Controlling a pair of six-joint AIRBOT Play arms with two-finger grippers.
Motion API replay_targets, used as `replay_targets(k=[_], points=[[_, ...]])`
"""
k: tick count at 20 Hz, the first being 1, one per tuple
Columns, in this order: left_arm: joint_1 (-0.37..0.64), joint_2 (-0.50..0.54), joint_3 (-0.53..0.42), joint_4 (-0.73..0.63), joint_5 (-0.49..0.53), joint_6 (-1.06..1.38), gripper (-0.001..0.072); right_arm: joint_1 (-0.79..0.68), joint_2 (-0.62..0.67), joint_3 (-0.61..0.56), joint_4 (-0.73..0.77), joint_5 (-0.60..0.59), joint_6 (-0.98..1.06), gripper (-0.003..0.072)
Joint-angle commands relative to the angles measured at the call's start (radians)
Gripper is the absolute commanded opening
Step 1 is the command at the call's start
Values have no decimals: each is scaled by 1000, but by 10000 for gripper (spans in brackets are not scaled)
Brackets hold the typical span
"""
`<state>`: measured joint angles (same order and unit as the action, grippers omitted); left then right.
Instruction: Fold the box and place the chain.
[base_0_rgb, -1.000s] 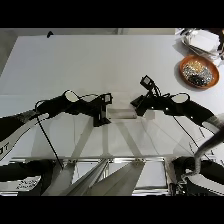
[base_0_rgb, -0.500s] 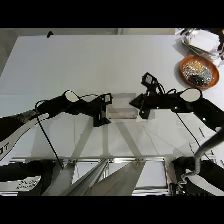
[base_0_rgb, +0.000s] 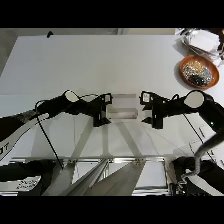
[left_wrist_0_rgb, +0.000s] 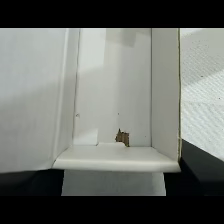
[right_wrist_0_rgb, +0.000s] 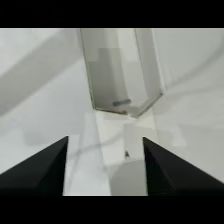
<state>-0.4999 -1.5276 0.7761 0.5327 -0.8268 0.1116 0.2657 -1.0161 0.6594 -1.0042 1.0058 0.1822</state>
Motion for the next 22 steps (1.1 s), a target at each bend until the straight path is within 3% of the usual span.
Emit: replay_targets(k=[1, 5, 8, 10, 14, 16, 18, 22], points=[[0, 0, -1, 0, 0, 0, 432, 0, -32, 0, -64, -50, -142, 325], [0, 0, -1, 0, 0, 0, 432, 0, -151, 0, -34, -66, -269, 313], [0, 0, -1, 0, -1, 0, 432, 1, -211, 0, 89, -84, -364, 219], [0, 0, -1, 0, 0, 0, 432, 1, -229, 0, 115, -87, -401, 219], [0, 0, -1, 0, 0, 0, 432, 1, -246, 0, 115, -109, -401, 218], [0, 0, -1, 0, 0, 0, 432, 1, -246, 0, 124, -111, -401, 157], [0, 0, -1, 0, 0, 0, 432, 1, -246, 0, 130, -116, -401, 157], [0, 0, -1, 0, 0, 0, 432, 1, -245, 0, 43, -117, -395, 158]])
